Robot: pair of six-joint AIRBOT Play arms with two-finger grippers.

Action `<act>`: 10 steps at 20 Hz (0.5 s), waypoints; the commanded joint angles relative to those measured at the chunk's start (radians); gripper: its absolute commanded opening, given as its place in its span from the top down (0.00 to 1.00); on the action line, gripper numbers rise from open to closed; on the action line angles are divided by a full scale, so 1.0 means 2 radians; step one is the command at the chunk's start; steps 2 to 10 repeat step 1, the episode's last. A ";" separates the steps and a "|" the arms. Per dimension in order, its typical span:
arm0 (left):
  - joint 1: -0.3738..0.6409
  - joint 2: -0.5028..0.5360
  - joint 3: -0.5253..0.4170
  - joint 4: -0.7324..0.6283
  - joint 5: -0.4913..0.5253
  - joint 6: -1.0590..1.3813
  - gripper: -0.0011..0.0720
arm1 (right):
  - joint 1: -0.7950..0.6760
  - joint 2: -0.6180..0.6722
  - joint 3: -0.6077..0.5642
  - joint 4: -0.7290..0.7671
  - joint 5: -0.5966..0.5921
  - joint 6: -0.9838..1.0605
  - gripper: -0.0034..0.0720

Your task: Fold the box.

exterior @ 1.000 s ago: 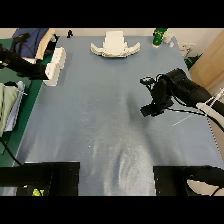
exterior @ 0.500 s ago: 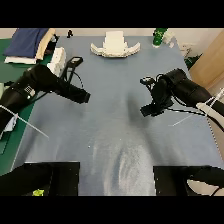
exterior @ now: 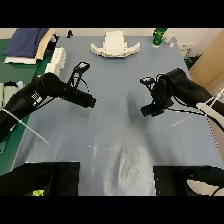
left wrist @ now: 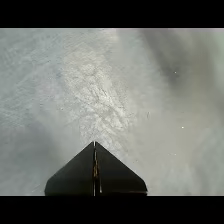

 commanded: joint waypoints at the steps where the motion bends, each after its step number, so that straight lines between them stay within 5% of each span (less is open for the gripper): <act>1: -0.001 0.000 -0.001 0.000 0.003 0.000 0.97 | 0.000 0.000 0.000 0.000 0.000 0.000 0.95; 10: -0.001 0.000 -0.001 0.000 0.003 0.000 0.97 | 0.000 0.000 0.000 0.000 0.000 0.000 0.95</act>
